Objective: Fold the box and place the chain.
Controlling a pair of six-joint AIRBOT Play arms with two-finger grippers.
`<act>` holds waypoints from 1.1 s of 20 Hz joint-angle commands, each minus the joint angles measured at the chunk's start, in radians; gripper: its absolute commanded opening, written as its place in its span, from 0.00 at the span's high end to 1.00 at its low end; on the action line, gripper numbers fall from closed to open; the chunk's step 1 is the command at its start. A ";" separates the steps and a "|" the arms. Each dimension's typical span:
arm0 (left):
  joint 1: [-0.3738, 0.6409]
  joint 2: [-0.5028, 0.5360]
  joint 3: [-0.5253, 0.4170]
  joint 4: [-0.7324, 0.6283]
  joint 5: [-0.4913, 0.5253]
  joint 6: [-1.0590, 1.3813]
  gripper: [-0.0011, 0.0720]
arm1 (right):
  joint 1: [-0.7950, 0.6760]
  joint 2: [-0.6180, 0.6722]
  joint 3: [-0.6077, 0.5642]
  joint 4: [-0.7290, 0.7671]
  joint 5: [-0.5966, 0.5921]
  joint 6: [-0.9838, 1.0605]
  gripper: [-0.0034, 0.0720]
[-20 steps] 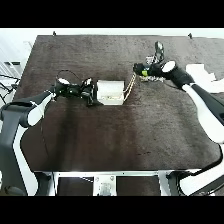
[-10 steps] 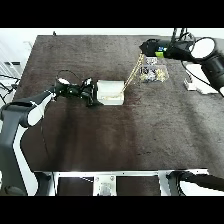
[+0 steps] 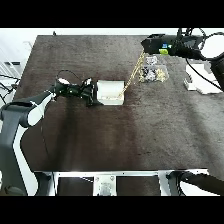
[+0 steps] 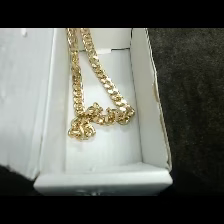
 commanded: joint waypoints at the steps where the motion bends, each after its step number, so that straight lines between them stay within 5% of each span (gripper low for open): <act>1: 0.001 0.000 0.001 0.000 0.000 0.000 0.58 | 0.037 0.029 0.001 -0.004 0.017 0.001 0.94; 22: 0.001 0.000 0.001 0.000 0.001 0.000 0.58 | 0.166 0.033 -0.048 0.003 0.080 0.002 0.94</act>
